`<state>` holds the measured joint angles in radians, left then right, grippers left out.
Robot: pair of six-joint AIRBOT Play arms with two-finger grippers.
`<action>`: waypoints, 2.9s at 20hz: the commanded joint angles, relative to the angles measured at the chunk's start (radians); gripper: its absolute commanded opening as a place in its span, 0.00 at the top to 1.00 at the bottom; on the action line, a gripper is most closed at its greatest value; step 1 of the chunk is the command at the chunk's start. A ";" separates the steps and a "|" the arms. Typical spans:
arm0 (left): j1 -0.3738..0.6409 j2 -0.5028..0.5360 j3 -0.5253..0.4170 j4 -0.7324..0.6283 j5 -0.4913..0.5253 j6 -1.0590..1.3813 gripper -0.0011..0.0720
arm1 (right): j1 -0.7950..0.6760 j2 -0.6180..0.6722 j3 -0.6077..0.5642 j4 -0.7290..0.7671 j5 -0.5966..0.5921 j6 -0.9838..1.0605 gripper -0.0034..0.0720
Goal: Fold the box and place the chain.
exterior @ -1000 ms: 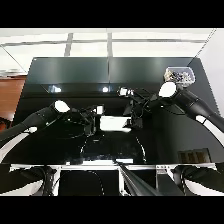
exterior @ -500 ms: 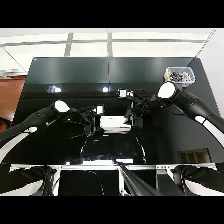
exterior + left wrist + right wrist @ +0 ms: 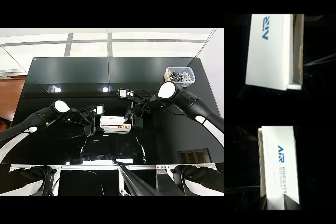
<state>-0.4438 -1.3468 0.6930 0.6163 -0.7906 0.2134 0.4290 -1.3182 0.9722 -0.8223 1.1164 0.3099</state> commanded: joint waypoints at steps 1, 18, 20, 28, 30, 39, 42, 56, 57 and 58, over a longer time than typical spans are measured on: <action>0.000 0.000 0.000 0.000 0.002 0.000 0.44 | 0.007 -0.001 0.000 -0.002 0.002 0.000 0.69; 0.000 0.000 0.000 0.000 0.002 0.000 0.44 | 0.037 -0.001 -0.009 -0.029 -0.001 0.000 0.60; 0.000 0.000 0.000 0.000 0.002 0.000 0.44 | 0.037 -0.001 -0.026 -0.029 -0.006 0.000 0.60; 0.000 0.000 0.000 0.000 0.002 0.000 0.44 | 0.010 0.082 -0.043 -0.024 0.009 0.137 0.60; 0.000 0.000 0.000 0.000 0.002 0.000 0.44 | -0.045 0.130 -0.044 -0.022 0.061 0.304 0.60; 0.000 0.000 0.000 0.000 0.002 0.000 0.44 | -0.109 0.126 -0.244 0.495 -0.070 0.676 0.94; 0.000 0.000 0.000 0.000 0.002 0.000 0.44 | -0.067 0.079 -0.248 0.514 -0.158 0.681 0.94; 0.000 0.000 0.000 0.000 0.002 0.000 0.44 | -0.034 -0.035 -0.249 0.331 -0.204 0.704 0.94; 0.000 0.000 0.000 0.000 0.002 0.000 0.44 | -0.036 -0.032 -0.248 0.332 -0.192 0.703 0.94; 0.000 0.000 0.000 -0.001 0.001 -0.001 0.44 | -0.043 -0.026 -0.239 0.332 -0.156 0.692 0.94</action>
<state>-0.4442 -1.3468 0.6930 0.6163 -0.7879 0.2131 0.3916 -1.3479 0.7269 -0.4717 0.9222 1.0111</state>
